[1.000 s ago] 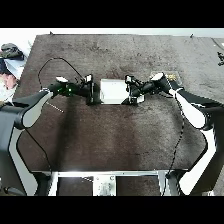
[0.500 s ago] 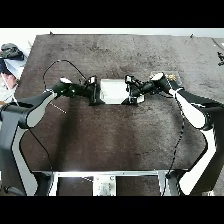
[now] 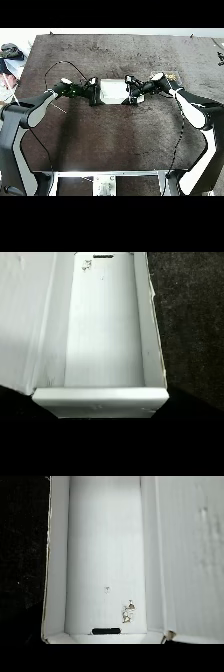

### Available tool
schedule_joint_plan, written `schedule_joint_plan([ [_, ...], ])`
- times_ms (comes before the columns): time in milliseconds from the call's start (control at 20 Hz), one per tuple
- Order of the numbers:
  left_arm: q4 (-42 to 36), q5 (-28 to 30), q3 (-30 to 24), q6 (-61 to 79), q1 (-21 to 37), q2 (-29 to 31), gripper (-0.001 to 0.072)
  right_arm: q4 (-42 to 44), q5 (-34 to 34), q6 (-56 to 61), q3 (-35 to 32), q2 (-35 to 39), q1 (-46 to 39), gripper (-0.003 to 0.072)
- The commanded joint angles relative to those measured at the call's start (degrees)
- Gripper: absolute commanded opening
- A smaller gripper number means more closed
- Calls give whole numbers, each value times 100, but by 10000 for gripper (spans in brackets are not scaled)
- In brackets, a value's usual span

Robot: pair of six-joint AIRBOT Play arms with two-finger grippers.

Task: Fold the box and place the chain.

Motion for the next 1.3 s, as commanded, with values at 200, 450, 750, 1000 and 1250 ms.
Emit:
schedule_joint_plan([
  [200,-42,-142,55,2,-2,-11,718,0,7,0,4,-2,4,523],
  [450,-4,-101,55,-52,-2,-11,707,0,7,0,4,-2,4,523],
  [750,72,-50,55,-269,-4,-15,665,0,7,0,4,-2,4,523],
  [1000,166,-42,55,-267,-2,-20,658,-2,7,0,4,-2,4,523],
  [1250,48,-173,55,-26,-2,-20,658,-2,7,0,4,-2,4,523],
])
